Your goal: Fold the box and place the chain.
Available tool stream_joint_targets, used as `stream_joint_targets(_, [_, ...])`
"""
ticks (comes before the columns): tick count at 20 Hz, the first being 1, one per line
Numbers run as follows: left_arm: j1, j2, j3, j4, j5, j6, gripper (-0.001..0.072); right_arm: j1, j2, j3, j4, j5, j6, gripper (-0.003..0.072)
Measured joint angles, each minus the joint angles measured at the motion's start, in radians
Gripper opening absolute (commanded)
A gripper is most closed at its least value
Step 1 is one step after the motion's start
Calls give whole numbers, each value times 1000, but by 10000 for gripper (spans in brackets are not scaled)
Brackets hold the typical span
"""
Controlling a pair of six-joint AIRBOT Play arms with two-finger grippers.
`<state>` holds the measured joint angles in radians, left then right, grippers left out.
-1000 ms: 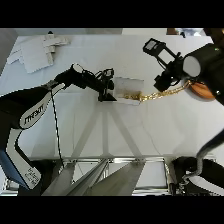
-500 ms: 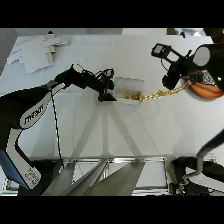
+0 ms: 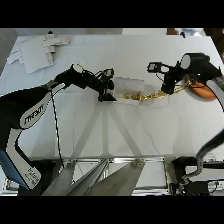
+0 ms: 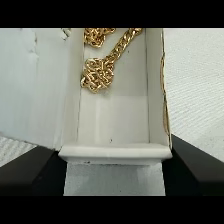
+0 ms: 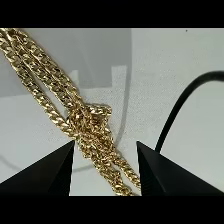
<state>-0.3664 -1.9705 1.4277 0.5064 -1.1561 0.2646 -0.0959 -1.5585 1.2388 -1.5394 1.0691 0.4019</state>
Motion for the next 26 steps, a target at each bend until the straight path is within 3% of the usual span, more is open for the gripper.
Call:
stream_joint_targets(10, [0, 0, 0, 0, 0, 0, 11, -18, -97, -1, 3, -2, -127, 474])
stream_joint_targets(11, [0, 0, 0, 0, 0, 0, 11, -18, -103, -1, 6, -1, -131, 434])
stream_joint_targets(15, [0, 0, 0, 0, 0, 0, 11, -18, -116, -5, 38, 31, -137, 7])
stream_joint_targets(21, [0, 0, 0, 0, 0, 0, 11, -14, -112, -6, 48, 34, -137, 9])
stream_joint_targets(26, [0, 0, 0, 0, 0, 0, 11, -10, -20, -8, 72, 52, -137, 9])
